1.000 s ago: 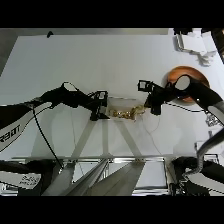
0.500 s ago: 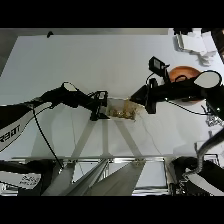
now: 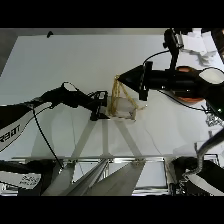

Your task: Fold the box and place the chain.

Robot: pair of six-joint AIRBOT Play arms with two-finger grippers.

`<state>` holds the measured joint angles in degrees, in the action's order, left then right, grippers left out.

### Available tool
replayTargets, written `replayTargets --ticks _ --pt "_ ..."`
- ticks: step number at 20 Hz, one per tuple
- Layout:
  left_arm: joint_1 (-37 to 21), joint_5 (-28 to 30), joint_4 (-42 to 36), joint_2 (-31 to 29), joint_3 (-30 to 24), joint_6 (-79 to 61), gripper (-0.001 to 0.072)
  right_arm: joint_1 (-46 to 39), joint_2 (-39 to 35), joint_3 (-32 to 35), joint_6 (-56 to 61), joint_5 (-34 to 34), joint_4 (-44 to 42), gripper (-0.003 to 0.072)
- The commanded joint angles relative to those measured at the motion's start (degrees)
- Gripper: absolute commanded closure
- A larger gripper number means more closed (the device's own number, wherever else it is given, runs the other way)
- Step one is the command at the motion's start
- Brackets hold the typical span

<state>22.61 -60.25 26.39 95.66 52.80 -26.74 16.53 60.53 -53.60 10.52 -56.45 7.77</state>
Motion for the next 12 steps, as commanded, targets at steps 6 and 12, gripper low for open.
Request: replayTargets --ticks 6,12 --pt "0.0 0.02 0.0 -0.02 0.07 0.0 0.0492 1.64 0.09 -2.47 9.35 -4.94 15.1 0.068" --pt "0.0 0.02 0.0 -0.02 0.07 0.0 0.0492 4.17 0.28 6.25 15.19 1.55 28.65 0.0681"
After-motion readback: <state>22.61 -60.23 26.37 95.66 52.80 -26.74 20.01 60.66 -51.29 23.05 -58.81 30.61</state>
